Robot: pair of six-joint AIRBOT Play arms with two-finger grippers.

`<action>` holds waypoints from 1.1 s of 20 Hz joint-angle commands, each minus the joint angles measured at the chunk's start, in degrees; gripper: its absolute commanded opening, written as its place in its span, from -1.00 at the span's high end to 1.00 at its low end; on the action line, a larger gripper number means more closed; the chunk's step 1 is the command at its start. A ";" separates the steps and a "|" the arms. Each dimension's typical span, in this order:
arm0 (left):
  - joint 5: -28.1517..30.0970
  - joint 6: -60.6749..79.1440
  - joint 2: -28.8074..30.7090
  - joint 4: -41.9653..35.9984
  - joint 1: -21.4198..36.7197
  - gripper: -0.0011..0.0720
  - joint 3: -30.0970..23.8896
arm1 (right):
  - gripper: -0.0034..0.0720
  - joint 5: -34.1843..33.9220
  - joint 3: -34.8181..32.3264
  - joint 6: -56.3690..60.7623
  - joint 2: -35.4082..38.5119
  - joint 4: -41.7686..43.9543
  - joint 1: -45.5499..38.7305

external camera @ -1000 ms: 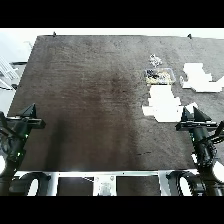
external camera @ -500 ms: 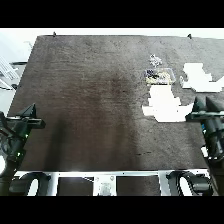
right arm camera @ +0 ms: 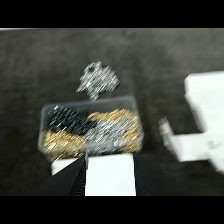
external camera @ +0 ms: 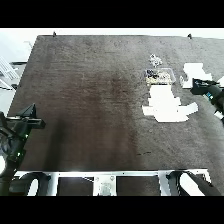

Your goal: Fold the box and place the chain.

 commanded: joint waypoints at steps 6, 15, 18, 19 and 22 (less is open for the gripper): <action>0.02 0.00 0.04 0.00 0.00 0.92 0.00 | -0.34 33.88 31.15 39.06 -19.54 -44.28 -16.37; 0.04 0.00 0.04 0.00 0.00 0.92 0.00 | -0.74 55.06 51.39 36.48 -40.79 -49.18 -14.95; 0.07 0.00 0.04 0.00 0.00 0.92 0.00 | -0.74 54.60 51.39 34.71 -44.59 -49.00 -14.45; 0.02 0.00 0.04 0.00 0.00 0.92 0.00 | -0.74 54.62 51.39 34.60 -45.64 -48.96 -14.27; 0.00 0.00 0.04 0.00 0.00 0.92 0.00 | -0.74 54.71 51.39 32.26 -48.00 -48.06 -13.44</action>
